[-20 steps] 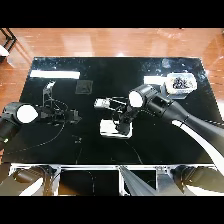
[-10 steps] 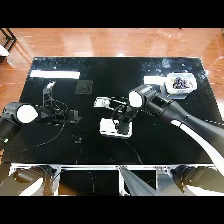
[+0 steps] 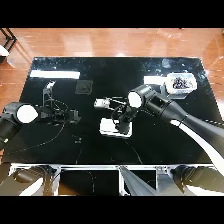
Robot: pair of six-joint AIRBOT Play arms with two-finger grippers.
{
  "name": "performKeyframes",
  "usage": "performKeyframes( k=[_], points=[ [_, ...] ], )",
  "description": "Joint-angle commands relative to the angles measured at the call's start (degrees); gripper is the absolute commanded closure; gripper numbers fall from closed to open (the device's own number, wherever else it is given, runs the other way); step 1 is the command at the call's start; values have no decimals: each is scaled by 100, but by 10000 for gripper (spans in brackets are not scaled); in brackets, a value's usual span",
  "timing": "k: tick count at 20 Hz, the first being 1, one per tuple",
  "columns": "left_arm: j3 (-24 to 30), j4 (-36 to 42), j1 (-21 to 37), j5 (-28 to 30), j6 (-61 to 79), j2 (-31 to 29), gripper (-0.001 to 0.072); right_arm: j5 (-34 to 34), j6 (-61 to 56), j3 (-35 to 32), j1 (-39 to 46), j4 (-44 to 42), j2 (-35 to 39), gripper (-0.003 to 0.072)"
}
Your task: Fold the box and place the chain.
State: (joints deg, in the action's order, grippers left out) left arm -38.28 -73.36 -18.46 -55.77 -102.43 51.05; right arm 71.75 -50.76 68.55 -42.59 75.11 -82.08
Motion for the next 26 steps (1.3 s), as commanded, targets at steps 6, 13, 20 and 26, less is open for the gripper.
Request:
performKeyframes(
  k=[6,13,20,26],
  points=[
    [0,-9,4,-2,0,4,80,-44,-4,-142,-144,13,-44,220],
    [0,-9,4,0,0,4,79,402,-675,39,229,13,660,219],
    [0,15,2,59,2,4,80,881,-1357,-1250,2485,-2649,1958,662],
    [0,50,0,122,4,4,80,-1834,-1847,-2924,1943,-4769,1880,666]
  ],
)
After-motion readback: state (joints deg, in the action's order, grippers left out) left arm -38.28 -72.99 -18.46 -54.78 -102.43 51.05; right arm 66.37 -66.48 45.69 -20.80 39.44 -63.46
